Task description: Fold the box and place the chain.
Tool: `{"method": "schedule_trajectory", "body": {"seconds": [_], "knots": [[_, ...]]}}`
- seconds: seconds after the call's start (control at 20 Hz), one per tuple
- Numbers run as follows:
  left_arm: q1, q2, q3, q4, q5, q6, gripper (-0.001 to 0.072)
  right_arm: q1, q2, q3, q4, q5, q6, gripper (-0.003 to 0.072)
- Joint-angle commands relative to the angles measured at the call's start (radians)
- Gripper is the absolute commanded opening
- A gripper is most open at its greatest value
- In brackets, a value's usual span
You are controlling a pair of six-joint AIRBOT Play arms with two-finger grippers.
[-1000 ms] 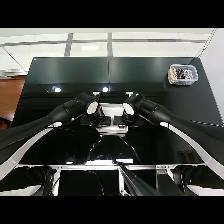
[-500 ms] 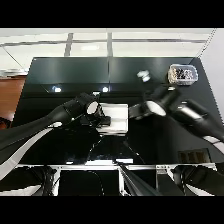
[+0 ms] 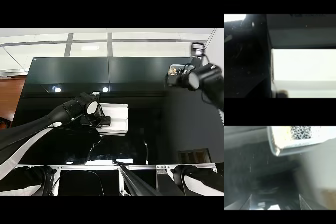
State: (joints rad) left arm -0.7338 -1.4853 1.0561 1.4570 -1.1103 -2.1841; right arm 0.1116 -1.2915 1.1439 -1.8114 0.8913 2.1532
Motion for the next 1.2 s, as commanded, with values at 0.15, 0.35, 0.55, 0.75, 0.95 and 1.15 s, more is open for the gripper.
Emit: {"method": "schedule_trajectory", "body": {"seconds": [0.15,0.35,0.55,0.75,0.95,1.15], "knots": [[0.011,-0.001,0.0,0.001,-0.002,0.0,0.0023,-0.241,-0.463,0.547,0.37,0.208,0.032,0.0706],[0.011,-0.001,0.0,0.001,-0.002,0.0,0.0023,-0.276,-0.648,0.768,0.494,0.277,0.133,0.0641],[0.011,-0.001,0.0,0.001,-0.002,0.0,0.0023,-0.304,-0.695,0.774,0.558,0.249,0.174,0.059],[0.011,-0.001,0.0,0.001,-0.002,0.0,0.0023,-0.325,-0.711,0.774,0.557,0.222,0.185,0.0589],[0.011,-0.001,0.0,0.001,-0.002,0.0,0.0024,-0.325,-0.725,0.774,0.582,0.182,0.2,0.0589],[0.011,-0.001,0.0,0.001,-0.001,0.0,0.0023,-0.322,-0.743,0.774,0.587,0.177,0.199,0.0573]]}}
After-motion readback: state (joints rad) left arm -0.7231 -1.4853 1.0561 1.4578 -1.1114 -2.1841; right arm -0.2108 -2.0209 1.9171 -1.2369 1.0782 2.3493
